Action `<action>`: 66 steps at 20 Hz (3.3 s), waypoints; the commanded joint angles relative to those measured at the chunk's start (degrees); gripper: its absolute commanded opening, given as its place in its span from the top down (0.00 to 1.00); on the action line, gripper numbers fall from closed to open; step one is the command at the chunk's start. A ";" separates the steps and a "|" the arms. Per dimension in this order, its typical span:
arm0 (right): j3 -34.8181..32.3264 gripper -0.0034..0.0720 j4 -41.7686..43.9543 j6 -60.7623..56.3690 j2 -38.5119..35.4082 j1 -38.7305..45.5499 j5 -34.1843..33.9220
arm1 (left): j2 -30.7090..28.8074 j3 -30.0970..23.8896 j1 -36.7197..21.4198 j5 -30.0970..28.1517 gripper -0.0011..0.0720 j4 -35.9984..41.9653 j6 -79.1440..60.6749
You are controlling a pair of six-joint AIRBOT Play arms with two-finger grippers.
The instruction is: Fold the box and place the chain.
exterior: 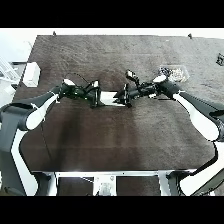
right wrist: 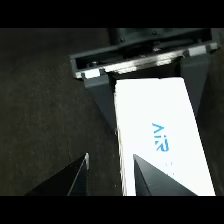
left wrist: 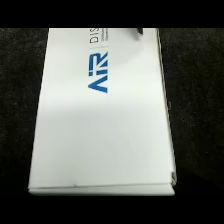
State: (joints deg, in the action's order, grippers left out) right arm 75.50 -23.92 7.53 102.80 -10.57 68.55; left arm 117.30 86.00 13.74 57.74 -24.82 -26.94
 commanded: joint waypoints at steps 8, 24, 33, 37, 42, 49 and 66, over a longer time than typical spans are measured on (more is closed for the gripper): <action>0.04 0.94 0.37 -5.11 -0.66 0.26 -4.13 | 0.00 -0.02 0.02 -0.22 0.26 0.04 -0.09; 0.04 0.95 -6.80 -13.22 -13.51 -2.45 -13.33 | 0.00 -0.02 0.00 -0.17 0.26 0.20 -0.11; -17.66 0.95 -8.48 -23.02 -35.17 -2.45 -24.30 | 0.00 -0.02 0.02 0.37 0.26 0.22 0.09; -28.74 0.94 -8.44 -24.26 -38.36 -2.45 -27.26 | 0.00 -0.02 0.02 1.27 0.26 0.24 0.09; -32.68 0.94 -8.44 -26.18 -38.38 -2.45 -27.71 | -1.70 0.04 -0.11 -1.05 0.96 0.74 3.98; -32.70 0.94 -8.44 -28.44 -38.45 -2.45 -28.72 | -11.74 -0.04 -6.36 -0.57 0.96 1.20 19.50; -32.74 0.94 -8.00 -30.08 -38.42 -2.47 -28.74 | -21.64 -16.20 -26.73 -45.51 0.97 1.07 43.01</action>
State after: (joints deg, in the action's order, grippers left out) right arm 42.78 -31.94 -22.39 64.40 -13.04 39.79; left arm 95.39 73.65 -12.19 22.04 -23.64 14.92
